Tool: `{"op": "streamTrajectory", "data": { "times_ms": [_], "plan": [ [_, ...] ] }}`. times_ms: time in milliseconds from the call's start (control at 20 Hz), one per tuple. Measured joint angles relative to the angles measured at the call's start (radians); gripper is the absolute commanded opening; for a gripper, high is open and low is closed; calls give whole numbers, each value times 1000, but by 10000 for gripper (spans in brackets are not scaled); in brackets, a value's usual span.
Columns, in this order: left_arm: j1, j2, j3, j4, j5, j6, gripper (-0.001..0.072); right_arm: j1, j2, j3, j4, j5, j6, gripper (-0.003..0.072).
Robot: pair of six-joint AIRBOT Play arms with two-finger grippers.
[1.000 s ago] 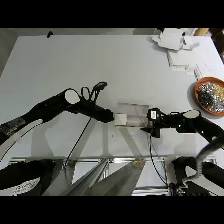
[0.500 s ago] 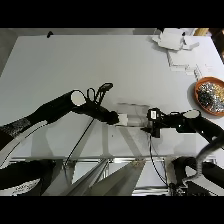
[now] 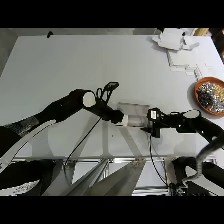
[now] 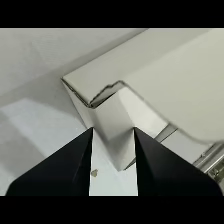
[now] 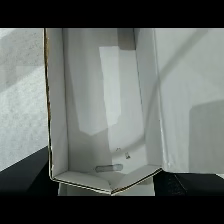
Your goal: Fold the box and place the chain.
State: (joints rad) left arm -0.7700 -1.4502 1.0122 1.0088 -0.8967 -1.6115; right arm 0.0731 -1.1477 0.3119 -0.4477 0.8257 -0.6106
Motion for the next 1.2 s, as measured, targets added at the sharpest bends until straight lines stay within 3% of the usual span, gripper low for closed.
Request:
{"op": "streamTrajectory", "data": {
  "times_ms": [550, 950, 1100, 1200],
  "plan": [
    [-105, -172, 253, 293, -221, -359, 289, 0, 0, 0, 0, 1, 0, 402],
    [-148, -258, 306, 370, -266, -531, 258, 0, 0, 0, 0, 1, 0, 402],
    [-152, -266, 310, 384, -269, -565, 186, 0, 0, 0, 0, 1, 0, 402],
    [-153, -270, 311, 390, -269, -581, 55, 0, 0, 0, 0, 0, 0, 402]
  ]
}}
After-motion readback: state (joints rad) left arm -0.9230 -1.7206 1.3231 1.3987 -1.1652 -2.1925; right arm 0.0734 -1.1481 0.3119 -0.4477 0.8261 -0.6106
